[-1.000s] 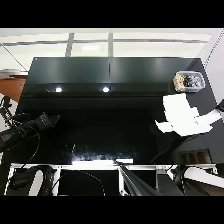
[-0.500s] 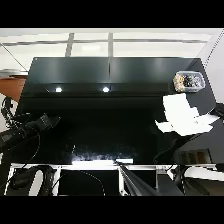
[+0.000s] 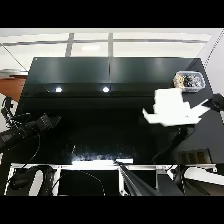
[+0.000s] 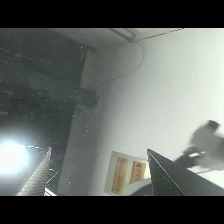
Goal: Fold the box and place the chain.
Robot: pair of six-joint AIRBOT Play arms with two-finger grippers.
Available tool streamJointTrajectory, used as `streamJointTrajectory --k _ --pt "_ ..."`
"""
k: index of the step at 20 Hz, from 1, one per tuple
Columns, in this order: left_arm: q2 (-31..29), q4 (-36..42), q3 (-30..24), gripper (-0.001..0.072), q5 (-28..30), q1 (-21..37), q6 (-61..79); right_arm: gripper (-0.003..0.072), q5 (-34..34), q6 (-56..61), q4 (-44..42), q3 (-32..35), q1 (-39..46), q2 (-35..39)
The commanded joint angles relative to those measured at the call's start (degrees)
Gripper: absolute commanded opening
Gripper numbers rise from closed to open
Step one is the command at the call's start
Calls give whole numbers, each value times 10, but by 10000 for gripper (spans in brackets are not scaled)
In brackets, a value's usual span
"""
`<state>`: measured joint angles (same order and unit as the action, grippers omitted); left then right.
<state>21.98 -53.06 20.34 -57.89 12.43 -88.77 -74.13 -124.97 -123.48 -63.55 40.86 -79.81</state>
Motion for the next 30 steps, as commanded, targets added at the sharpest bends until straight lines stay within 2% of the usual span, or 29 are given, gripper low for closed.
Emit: streamJointTrajectory --k 1,3,7,12,15,19,21,24,28,30 --pt "0 16 0 681 0 0 0 24 -13 54 -70 30 -76 64" --pt "0 36 0 681 -2 0 15 24 42 75 -95 65 -150 136" --pt "0 75 0 681 -13 0 50 24 159 166 -85 145 -265 261" --pt "1 76 0 681 -12 -18 64 25 282 271 -83 334 -366 399" --pt "4 76 0 681 3 -61 63 25 350 329 -83 413 -444 428" --pt "35 76 0 681 49 -139 61 25 434 341 -71 454 -554 428" --pt "68 92 0 681 75 -176 60 25 460 341 -54 466 -596 428" --pt "151 144 0 681 93 -211 68 25 469 341 -38 470 -630 428" --pt "281 267 12 681 93 -224 218 25 464 341 -40 470 -631 428" --pt "353 289 35 681 90 -224 247 25 465 341 -40 470 -631 428"
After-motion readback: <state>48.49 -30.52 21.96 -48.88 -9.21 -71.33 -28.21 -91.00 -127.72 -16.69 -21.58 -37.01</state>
